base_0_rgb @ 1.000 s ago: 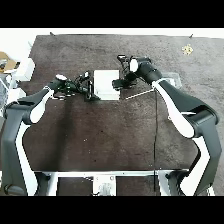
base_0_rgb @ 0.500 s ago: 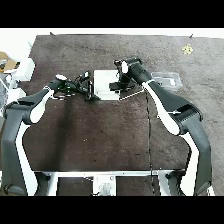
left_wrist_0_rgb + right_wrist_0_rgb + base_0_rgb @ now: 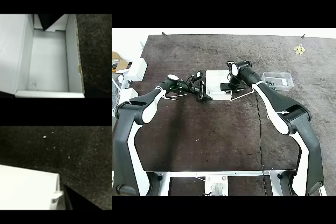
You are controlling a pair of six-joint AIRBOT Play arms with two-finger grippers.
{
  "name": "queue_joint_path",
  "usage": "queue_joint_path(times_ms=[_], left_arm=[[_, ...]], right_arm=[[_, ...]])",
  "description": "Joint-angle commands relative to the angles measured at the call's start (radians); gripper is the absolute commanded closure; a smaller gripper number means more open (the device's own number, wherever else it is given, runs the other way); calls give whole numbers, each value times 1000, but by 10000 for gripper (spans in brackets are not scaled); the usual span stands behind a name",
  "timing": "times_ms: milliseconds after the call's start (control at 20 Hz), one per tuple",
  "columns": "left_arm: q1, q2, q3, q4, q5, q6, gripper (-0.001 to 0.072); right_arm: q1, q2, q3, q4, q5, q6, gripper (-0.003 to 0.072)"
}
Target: Fold the box and place the chain.
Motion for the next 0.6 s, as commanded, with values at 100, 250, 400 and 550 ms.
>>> queue_joint_path(times_ms=[100,250,400,550], left_arm=[[0,0,0,0,0,0,350],[0,0,0,0,0,0,349],[0,0,0,0,0,0,349],[0,0,0,0,0,0,349]], right_arm=[[11,-3,-8,-40,-18,40,505],[11,-3,-8,-41,-19,55,584],[11,-3,-8,-52,-21,73,669],[11,-2,-8,-51,-21,80,669]])
